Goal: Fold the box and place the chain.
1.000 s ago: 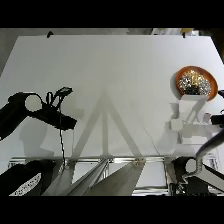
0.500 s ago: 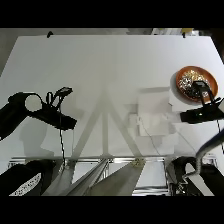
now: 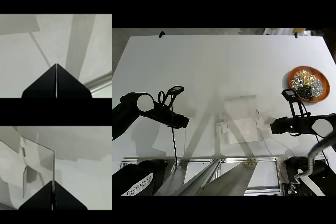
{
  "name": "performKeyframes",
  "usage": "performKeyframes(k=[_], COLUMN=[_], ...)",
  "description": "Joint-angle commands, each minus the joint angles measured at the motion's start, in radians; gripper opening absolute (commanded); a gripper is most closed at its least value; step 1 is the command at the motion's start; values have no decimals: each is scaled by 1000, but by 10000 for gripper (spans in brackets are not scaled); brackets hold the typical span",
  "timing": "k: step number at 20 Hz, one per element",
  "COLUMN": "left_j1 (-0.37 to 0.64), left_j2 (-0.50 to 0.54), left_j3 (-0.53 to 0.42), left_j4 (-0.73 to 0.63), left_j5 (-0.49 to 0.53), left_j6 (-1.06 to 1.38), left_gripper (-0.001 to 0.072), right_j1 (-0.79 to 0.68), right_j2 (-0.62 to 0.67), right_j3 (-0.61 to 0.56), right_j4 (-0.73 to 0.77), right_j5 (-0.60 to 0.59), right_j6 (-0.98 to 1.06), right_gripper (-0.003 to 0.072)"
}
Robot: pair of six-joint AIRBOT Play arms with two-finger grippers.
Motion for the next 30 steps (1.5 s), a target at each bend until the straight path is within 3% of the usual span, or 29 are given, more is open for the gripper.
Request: performKeyframes(k=[1, 3, 4, 6, 7, 10, 11, 13, 17, 20, 24, 27, 30], left_j1=[1, 1, 1, 1, 1, 1, 1, -2, -60, -87, -107, -146, -161], left_j2=[0, 0, 0, -2, -10, -95, -146, -256, -396, -406, -406, -407, -407], left_j3=[0, 0, 0, 0, 0, 0, 0, 12, 56, 56, 56, 56, 56], left_j4=[6, 6, 2, -83, -198, -707, -891, -1101, -1099, -1085, -1035, -1007, -1010], left_j5=[92, 121, 143, 213, 249, 222, 163, 48, 55, 152, 155, 171, 200], left_j6=[48, 50, 82, 188, 301, 829, 987, 1145, 1198, 1228, 1242, 1259, 1260], left_gripper=[8, 12, 50, 459, 569, 565, 565, 563, 574, 573, 550, 469, 334], right_j1=[80, 89, 89, 89, 89, 89, 89, 89, 89, 89, 89, 89, 89], right_j2=[5, 5, 5, 5, 5, 5, 5, 5, 5, 5, 5, 5, 5], right_j3=[-5, -5, -5, -5, -5, -5, -5, -5, -5, -5, -5, -5, -5], right_j4=[7, 8, 7, 8, 8, 8, 8, 8, 8, 8, 9, 9, 8], right_j5=[-51, -50, -50, -51, -51, -51, -51, -51, -50, -50, -51, -51, -50], right_j6=[50, 50, 50, 50, 50, 50, 50, 50, 50, 50, 50, 50, 49], right_gripper=[22, 22, 22, 23, 23, 23, 23, 23, 23, 23, 23, 23, 23])
